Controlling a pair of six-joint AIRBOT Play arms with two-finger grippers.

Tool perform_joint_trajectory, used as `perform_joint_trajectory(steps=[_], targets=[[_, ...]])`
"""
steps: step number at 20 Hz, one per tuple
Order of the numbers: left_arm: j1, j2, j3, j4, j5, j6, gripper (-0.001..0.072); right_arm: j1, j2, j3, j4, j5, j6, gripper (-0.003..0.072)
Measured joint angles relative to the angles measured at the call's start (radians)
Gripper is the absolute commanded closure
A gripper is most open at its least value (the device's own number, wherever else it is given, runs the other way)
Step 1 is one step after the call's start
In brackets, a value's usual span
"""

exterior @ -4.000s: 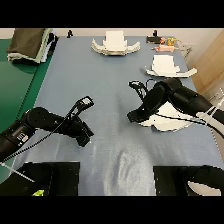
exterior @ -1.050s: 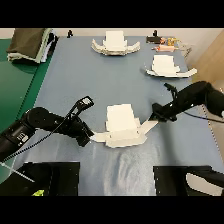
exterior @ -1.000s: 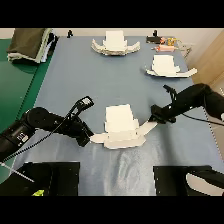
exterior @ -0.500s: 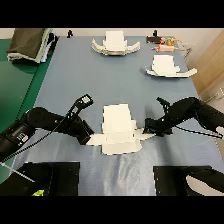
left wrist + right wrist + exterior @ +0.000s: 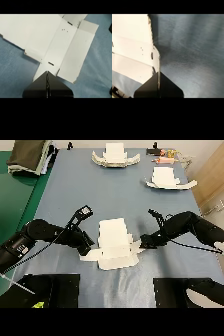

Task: Fold the box.

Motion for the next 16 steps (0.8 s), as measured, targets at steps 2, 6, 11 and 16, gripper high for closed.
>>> perform_joint_trajectory(steps=[2, 6, 11, 16], targets=[[0.0, 0.0, 0.0, -0.001, 0.004, 0.0, 0.0695, 0.039, 0.035, -0.037, 0.006, 0.056, -0.014, 0.0684], [-0.001, 0.0, 0.0, -0.024, 0.007, -0.008, 0.0695, 0.083, 0.121, -0.116, 0.008, 0.153, -0.018, 0.0684], [0.041, -0.008, 0.002, -0.065, 0.044, -0.105, 0.0694, 0.096, 0.228, -0.2, 0.007, 0.199, -0.009, 0.0684], [0.206, -0.085, 0.018, -0.136, 0.003, -0.149, 0.0364, 0.113, 0.318, -0.257, 0.006, 0.222, 0.0, 0.0684]])
